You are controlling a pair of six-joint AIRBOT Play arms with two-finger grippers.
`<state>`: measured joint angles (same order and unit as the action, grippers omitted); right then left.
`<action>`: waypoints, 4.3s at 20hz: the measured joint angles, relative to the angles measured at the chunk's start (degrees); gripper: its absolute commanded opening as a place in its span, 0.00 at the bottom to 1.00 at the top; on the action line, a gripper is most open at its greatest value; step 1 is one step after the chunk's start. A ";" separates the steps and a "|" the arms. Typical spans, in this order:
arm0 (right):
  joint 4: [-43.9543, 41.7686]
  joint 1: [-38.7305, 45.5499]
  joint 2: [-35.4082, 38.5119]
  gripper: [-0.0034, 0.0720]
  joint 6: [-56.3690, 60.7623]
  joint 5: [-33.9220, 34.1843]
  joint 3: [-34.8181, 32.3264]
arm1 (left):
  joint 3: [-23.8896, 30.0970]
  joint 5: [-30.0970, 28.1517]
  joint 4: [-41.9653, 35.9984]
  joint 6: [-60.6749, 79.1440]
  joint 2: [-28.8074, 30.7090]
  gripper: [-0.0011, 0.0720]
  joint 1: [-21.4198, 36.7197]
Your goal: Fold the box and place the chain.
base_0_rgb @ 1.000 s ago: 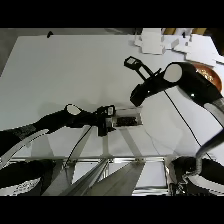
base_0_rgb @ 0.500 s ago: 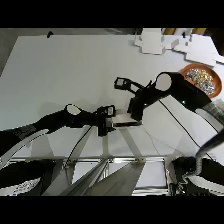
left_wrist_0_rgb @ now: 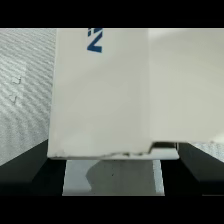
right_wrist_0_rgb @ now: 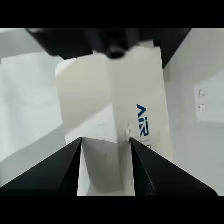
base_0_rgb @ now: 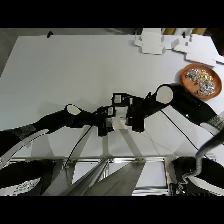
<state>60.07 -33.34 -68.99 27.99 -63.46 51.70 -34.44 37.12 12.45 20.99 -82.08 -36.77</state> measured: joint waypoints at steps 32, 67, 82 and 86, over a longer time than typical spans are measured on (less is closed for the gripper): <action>-0.39 -0.81 0.33 0.23 -3.02 7.52 -4.13 | 0.00 -0.17 0.11 0.26 -0.02 0.25 0.00; -0.15 -0.81 2.01 0.31 -2.54 7.54 -7.17 | -0.02 0.20 0.13 0.09 0.00 0.25 0.00; 0.57 -0.81 1.84 0.07 1.42 8.87 -7.32 | 0.00 -0.04 0.02 0.04 0.00 0.25 0.00; 0.98 -0.79 0.83 0.07 1.99 8.04 -8.02 | 0.00 -0.09 0.04 0.04 0.00 0.25 -0.02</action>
<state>61.06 -34.13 -68.16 29.98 -55.42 43.68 -34.44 37.04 12.49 21.04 -82.08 -36.80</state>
